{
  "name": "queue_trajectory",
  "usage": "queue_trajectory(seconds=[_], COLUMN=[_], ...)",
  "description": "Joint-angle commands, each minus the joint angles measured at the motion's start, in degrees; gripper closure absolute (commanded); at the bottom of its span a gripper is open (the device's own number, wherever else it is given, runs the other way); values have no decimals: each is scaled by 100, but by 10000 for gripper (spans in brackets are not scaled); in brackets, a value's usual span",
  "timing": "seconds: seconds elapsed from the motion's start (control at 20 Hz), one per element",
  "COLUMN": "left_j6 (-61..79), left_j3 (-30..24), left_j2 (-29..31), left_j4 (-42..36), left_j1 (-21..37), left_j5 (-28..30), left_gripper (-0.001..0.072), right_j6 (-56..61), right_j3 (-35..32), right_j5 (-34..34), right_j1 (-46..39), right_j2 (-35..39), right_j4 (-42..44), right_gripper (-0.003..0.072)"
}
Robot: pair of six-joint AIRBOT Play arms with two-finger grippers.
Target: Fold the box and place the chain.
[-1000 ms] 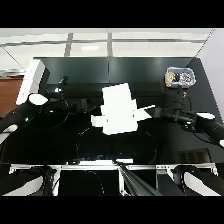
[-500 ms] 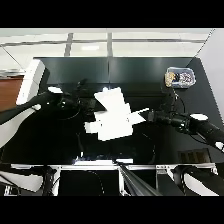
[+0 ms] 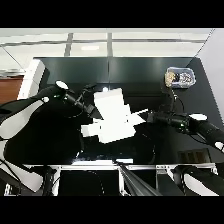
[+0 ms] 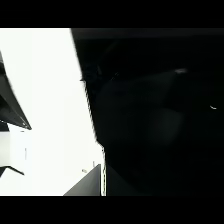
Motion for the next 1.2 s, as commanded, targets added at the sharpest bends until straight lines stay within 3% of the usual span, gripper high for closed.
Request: queue_trajectory(seconds=[0.0,0.05,0.1,0.25,0.4,0.55,0.65,0.75,0.95,1.15], left_j6=[192,186,170,-90,243,1788,3696,4155,4153,4148], left_j3=[92,92,92,39,-385,-999,-1029,-984,-975,-973], left_j2=[-39,-33,-9,330,1231,2028,2015,1930,1637,1429], left_j4=[118,118,122,260,280,297,319,315,343,621], left_j1=[0,0,0,-42,-450,-1215,-1749,-2059,-2140,-2055], left_j5=[-13,-46,-146,-337,531,2479,3217,3858,3908,3921], left_gripper=[685,685,687,689,689,686,684,684,683,683], right_j6=[2,13,13,310,538,133,-439,-662,-741,-1056], right_j3=[11,70,240,1274,2192,2275,2273,2273,2153,1554], right_j5=[2,61,387,1827,2535,2323,1753,1370,1427,1213], right_j1=[-4,-50,-181,-863,-1200,-1130,-857,-667,-525,-428], right_j2=[4,7,35,190,496,597,584,570,570,568], right_j4=[-142,-278,-654,-2444,-4028,-4365,-4927,-5152,-4874,-4548], right_gripper=[424,17,-29,-27,-27,-27,-27,-26,-26,-26])
